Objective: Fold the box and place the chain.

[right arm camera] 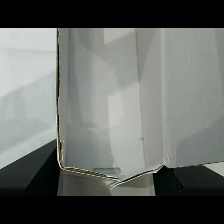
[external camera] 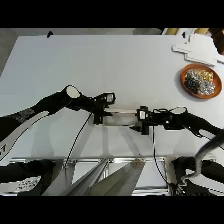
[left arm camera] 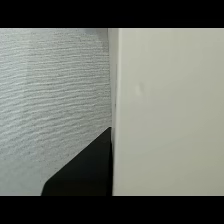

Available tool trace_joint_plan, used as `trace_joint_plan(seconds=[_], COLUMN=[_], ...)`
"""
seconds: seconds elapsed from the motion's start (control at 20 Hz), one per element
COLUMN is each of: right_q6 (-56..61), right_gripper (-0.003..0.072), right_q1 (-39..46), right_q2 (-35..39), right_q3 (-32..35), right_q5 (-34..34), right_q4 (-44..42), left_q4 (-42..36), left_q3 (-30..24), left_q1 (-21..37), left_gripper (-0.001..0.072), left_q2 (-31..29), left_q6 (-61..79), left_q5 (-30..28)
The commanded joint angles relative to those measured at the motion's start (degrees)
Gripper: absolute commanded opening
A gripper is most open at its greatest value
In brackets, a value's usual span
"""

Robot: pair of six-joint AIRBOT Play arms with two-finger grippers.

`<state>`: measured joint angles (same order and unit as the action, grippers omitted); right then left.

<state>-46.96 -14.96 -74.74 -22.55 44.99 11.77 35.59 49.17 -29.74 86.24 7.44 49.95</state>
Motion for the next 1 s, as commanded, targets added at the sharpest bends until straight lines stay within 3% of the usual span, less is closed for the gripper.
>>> trace_joint_plan(seconds=[0.0, 0.3, 0.35, 0.45, 0.5, 0.55, 0.75, 0.95], right_q6=[0.00, 0.00, 0.00, 0.00, 0.00, 0.00, 0.00, 0.00], right_gripper=[0.0408, 0.0408, 0.0408, 0.0408, 0.0408, 0.0408, 0.0408, 0.0408], right_q1=[-0.04, -0.04, -0.02, -0.02, -0.04, -0.04, -0.04, -0.04], right_q2=[-0.04, -0.04, -0.02, -0.04, -0.04, -0.02, -0.02, -0.04], right_q3=[-0.07, -0.07, -0.07, -0.07, -0.07, -0.07, -0.07, -0.07], right_q5=[0.02, 0.02, 0.02, 0.02, 0.02, 0.04, 0.15, 0.31], right_q4=[0.00, 0.00, 0.00, 0.00, 0.00, 0.00, 0.00, 0.02], left_q4=[0.00, -0.02, 0.00, 0.02, 0.02, 0.09, 1.46, 10.08], left_q3=[0.00, 0.00, 0.00, 0.00, 0.00, 0.00, 0.00, 0.00], left_q1=[0.00, 0.00, 0.00, 0.07, 0.11, 0.13, 0.46, 1.99], left_gripper=[0.0012, 0.0014, 0.0078, 0.0461, 0.0592, 0.0643, 0.0641, 0.0632], left_q2=[0.00, -0.02, -0.02, -0.09, -0.28, -0.76, -4.74, -10.64], left_q6=[0.00, 0.04, 0.04, 0.02, 0.02, 0.02, -0.24, -8.41], left_q5=[0.00, 0.22, 0.22, 0.15, 0.15, 0.07, 0.00, 0.59])
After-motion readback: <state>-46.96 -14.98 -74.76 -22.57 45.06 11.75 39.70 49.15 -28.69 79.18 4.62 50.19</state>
